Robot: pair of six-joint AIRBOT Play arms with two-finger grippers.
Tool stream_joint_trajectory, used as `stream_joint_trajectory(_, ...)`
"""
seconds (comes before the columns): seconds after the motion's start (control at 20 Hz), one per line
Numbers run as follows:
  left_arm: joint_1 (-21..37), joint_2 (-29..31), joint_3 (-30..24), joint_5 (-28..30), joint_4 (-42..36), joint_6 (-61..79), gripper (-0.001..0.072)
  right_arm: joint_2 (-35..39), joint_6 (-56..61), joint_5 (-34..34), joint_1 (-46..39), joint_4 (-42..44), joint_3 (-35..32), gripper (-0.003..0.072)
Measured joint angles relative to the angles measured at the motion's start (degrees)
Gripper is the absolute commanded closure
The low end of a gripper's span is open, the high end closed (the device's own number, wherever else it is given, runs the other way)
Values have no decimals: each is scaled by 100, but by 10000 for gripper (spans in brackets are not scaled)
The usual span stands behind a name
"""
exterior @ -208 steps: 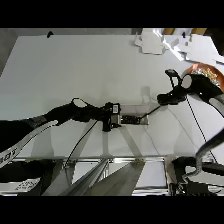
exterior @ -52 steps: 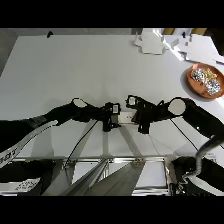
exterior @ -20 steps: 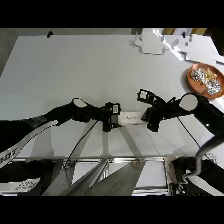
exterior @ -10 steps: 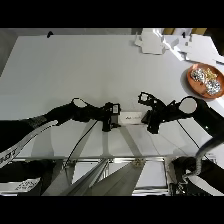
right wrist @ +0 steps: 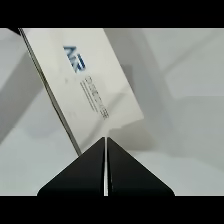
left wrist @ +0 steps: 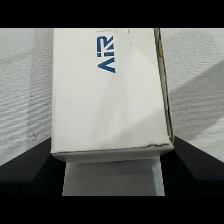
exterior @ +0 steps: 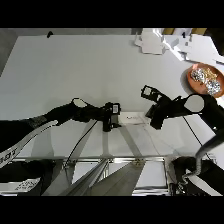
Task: Fold the box and place the chain.
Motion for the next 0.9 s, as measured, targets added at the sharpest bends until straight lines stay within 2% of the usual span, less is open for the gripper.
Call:
stream_joint_trajectory(0.2, 0, 0, 0, 4, 7, 13, 499, 107, 1010, 173, -553, -992, 109, 670)
stream_joint_trajectory(0.4, 0, 0, 0, 4, 9, 13, 499, 136, 2288, 378, -1823, -1611, 85, 670)
stream_joint_trajectory(0.65, 0, 0, 0, 7, 9, 13, 499, 144, 3084, 1113, -3145, -1829, -46, 669)
stream_joint_trajectory(0.9, 0, 0, 0, 7, 9, 13, 499, 144, 3287, 1390, -3567, -1884, -74, 669)
